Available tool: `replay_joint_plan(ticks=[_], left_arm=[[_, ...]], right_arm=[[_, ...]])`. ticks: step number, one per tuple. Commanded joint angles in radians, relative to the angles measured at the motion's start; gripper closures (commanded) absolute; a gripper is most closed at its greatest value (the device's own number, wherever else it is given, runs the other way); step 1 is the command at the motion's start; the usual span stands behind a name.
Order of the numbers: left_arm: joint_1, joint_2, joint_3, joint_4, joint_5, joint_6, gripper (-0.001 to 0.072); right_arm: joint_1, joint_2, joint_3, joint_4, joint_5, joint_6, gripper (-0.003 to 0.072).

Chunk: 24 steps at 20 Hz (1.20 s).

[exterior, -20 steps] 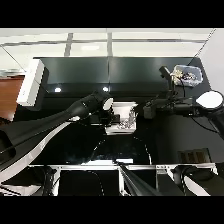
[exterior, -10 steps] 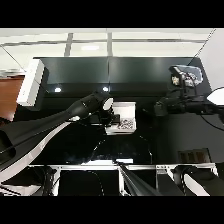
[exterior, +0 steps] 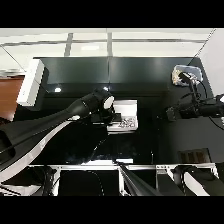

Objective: Fold the box and place the chain.

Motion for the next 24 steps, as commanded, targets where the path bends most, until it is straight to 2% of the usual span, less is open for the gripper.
replay_joint_plan(ticks=[1,2,3,4,7,9,10,12,14,16,17,18,19,21,22,24], left_arm=[[-0.011,0.003,0.042,0.029,-0.015,0.002,0.0628],[-0.014,0.005,0.053,0.030,-0.018,0.003,0.0466],[-0.018,0.011,0.063,0.039,-0.019,0.015,0.0228],[-0.024,0.022,0.067,0.051,-0.019,0.031,0.0123],[-0.046,0.095,0.060,0.145,-0.048,0.108,0.0124],[-0.074,0.174,0.027,0.328,-0.140,0.111,0.0125],[-0.090,0.224,-0.012,0.426,-0.174,0.111,0.0126],[-0.090,0.343,-0.150,0.544,-0.171,0.106,0.0126],[-0.002,0.451,-0.307,0.546,-0.161,0.074,0.0126],[0.153,0.539,-0.463,0.381,-0.024,0.085,0.0127],[0.249,0.568,-0.537,0.190,0.104,0.198,0.0128],[0.346,0.576,-0.601,-0.080,0.236,0.433,0.0128],[0.417,0.574,-0.649,-0.351,0.315,0.698,0.0128],[0.507,0.568,-0.715,-0.778,0.366,1.266,0.0128],[0.521,0.562,-0.729,-0.879,0.365,1.489,0.0127],[0.509,0.539,-0.728,-0.918,0.371,1.828,0.0124]], right_arm=[[-0.005,0.001,0.001,-0.016,0.015,0.003,0.0263],[-0.005,0.001,0.001,-0.016,0.010,0.003,0.0263],[-0.005,0.001,0.001,-0.016,0.006,0.003,0.0262],[-0.005,0.001,0.001,-0.016,0.005,0.003,0.0263],[-0.005,0.001,0.001,-0.016,0.006,0.003,0.0263],[-0.005,0.001,0.001,-0.017,0.006,0.003,0.0263],[-0.005,0.001,0.001,-0.017,0.006,0.003,0.0263],[-0.005,0.001,0.001,-0.017,-0.003,0.003,0.0263],[-0.005,0.001,0.001,-0.017,-0.013,0.003,0.0263],[-0.005,0.001,0.001,-0.017,-0.021,0.002,0.0263],[-0.005,0.000,0.001,-0.017,-0.027,0.002,0.0263],[-0.005,0.000,0.001,-0.017,-0.034,0.002,0.0263],[-0.005,0.000,0.001,-0.017,-0.035,0.003,0.0263],[-0.005,0.000,0.001,-0.017,-0.033,0.002,0.0263],[-0.005,0.000,0.001,-0.018,-0.031,0.003,0.0263],[-0.005,0.000,0.001,-0.020,-0.032,0.002,0.0263]])
